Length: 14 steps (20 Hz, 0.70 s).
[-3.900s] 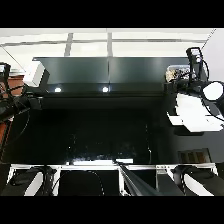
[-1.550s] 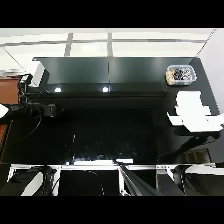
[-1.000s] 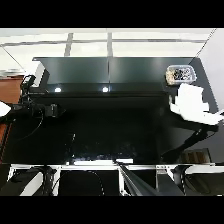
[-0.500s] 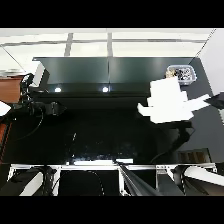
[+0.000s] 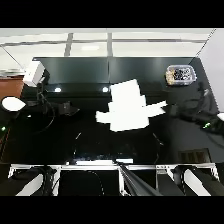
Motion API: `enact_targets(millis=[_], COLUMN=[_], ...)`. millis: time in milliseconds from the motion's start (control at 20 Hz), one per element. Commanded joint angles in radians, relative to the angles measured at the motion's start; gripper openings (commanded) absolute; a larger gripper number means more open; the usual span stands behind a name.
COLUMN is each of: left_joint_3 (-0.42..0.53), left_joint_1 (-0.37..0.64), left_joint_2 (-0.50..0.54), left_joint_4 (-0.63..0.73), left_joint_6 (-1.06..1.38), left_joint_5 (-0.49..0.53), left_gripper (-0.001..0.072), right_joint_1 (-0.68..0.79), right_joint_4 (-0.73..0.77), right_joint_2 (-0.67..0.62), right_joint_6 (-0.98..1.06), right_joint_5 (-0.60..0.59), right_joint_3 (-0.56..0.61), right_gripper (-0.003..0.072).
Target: Fold the box and place the chain.
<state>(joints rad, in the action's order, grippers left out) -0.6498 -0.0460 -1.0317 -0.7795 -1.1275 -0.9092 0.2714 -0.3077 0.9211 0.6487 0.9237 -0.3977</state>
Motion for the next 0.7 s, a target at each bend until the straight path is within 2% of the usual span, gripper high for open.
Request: enact_targets(millis=[0, 250, 550, 650], left_joint_3=[-0.041, -0.147, -0.277, -0.292], left_joint_1=[-0.072, -0.101, -0.116, -0.116], left_joint_2=[-0.11, -0.303, -0.536, -0.576], left_joint_4=[0.148, 0.189, 0.233, 0.23], left_joint_6=[0.062, 0.058, 0.049, 0.05], left_joint_5=[0.022, -0.038, -0.274, -0.308], left_gripper=[0.0706, 0.0706, 0.0706, 0.0706], right_joint_1=[-0.232, -0.421, -0.467, -0.467], right_joint_4=[0.132, 0.14, 0.161, 0.161], right_joint_2=[-0.066, -0.065, -0.065, -0.065], right_joint_6=[-0.01, -0.003, 0.006, 0.006], right_joint_5=[-0.221, -0.292, -0.326, -0.326], right_joint_3=[0.151, 0.156, 0.156, 0.156], right_gripper=[0.0016, 0.0016, 0.0015, 0.0016])
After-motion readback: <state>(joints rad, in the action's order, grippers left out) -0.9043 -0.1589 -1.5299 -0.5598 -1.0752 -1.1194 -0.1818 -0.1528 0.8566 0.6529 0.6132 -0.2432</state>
